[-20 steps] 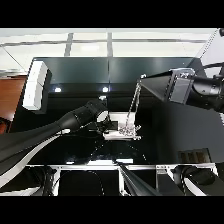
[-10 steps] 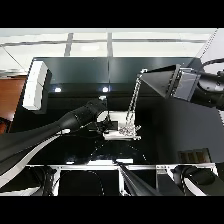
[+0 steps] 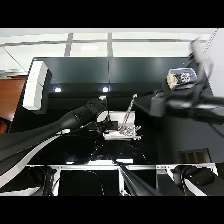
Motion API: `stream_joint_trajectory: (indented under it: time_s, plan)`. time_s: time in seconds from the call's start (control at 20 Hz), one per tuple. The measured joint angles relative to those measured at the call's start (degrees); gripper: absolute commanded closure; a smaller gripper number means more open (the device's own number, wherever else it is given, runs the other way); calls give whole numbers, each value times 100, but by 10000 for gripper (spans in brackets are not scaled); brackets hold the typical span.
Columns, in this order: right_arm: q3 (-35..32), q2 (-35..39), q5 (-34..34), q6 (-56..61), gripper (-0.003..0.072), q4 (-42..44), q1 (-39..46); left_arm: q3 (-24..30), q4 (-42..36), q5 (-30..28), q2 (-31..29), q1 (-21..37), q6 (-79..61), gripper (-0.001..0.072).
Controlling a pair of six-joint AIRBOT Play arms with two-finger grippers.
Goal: Fold the box and place the chain.
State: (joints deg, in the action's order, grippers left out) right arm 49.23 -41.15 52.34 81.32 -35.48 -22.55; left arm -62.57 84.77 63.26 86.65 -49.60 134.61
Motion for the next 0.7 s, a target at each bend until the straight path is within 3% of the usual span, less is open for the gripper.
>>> stream_joint_trajectory:
  time_s: [0.15, 0.3, 0.35, 0.45, 0.7]
  plan:
    - [-778, -195, -374, 214, 664, -293, -227, 0, 0, 0, 0, 0, 0, 681]
    - [-1141, -439, -555, 286, 648, -428, -396, 0, -2, 0, 0, 0, 0, 681]
    - [-1300, -614, -702, 321, 346, -514, -479, 0, 0, 0, 0, 0, 0, 681]
    - [-1355, -710, -769, 306, 338, -575, -435, 0, -2, 0, 0, 0, 0, 681]
    - [-1123, -533, 83, -514, 337, -861, 623, 0, -2, 0, 0, 0, -2, 681]
